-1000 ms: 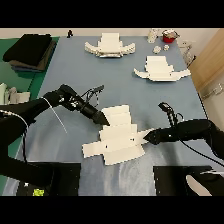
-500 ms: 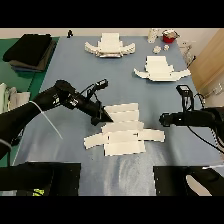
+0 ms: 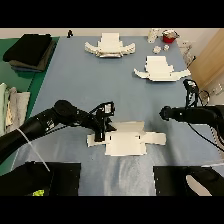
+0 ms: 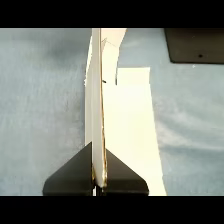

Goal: Fold the box.

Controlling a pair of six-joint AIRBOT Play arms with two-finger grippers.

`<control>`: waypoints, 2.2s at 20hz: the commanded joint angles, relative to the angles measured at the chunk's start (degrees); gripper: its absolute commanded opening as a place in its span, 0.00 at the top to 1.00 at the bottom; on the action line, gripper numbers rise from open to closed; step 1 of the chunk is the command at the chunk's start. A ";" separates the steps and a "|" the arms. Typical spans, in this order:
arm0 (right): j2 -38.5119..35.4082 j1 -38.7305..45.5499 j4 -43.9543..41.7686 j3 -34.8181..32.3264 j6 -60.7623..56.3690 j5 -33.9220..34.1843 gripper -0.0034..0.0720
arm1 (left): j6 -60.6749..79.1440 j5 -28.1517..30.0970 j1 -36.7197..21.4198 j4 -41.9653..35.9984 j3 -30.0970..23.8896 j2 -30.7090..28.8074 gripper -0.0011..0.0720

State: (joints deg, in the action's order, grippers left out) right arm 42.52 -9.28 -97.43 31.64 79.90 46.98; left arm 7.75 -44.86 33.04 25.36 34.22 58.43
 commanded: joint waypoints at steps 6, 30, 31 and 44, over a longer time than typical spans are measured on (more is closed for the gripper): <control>0.02 -0.02 -2.34 0.07 -0.55 -1.49 0.32 | -1.70 4.72 1.16 2.05 -3.26 -1.05 0.97; 0.02 -0.09 -3.41 0.07 -0.55 -0.87 0.36 | -3.08 -1.20 0.17 0.79 -3.26 3.87 0.97; 0.02 -0.09 -4.26 0.07 -0.52 -0.61 0.44 | -3.08 -1.20 0.17 0.79 -3.26 3.87 0.97; -10.40 -12.04 -10.38 -0.04 3.67 25.73 0.96 | -3.08 -1.20 0.17 0.76 -3.26 3.87 0.97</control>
State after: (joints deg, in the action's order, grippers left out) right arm 36.32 -15.27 -107.37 31.66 83.44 65.17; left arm 4.64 -46.04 33.19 26.09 31.00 62.30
